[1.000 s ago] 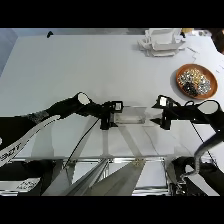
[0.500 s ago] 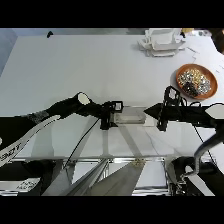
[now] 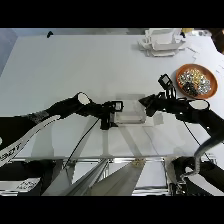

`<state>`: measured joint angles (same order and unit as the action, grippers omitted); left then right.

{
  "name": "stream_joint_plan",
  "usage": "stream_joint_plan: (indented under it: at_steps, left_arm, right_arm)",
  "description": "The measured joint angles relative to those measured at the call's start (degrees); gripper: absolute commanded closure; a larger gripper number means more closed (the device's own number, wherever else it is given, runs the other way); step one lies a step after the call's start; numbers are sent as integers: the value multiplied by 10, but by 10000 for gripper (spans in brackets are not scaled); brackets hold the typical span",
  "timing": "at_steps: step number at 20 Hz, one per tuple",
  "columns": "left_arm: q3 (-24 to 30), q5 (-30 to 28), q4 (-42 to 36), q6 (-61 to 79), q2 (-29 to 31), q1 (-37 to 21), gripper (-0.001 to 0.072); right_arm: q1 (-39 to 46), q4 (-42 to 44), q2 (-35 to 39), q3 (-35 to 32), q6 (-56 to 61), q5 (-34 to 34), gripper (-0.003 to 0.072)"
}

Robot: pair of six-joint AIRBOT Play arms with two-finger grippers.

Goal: Fold the box and place the chain.

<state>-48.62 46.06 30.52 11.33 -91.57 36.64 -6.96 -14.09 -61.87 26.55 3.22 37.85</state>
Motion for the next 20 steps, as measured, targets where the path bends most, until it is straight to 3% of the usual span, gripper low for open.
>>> stream_joint_plan:
  at_steps: [12, 17, 20]
  left_arm:
    - [0, 0, 1, 2, 0, 0, 438]
    - [0, 0, 2, 3, 0, 0, 438]
    - [0, 0, 2, 3, 0, 0, 438]
  right_arm:
    - [-1, -45, -19, 6, 125, -5, 669]
    - [-1, -62, 57, 20, 154, 35, 669]
    - [-1, -135, 129, 23, 159, 59, 669]
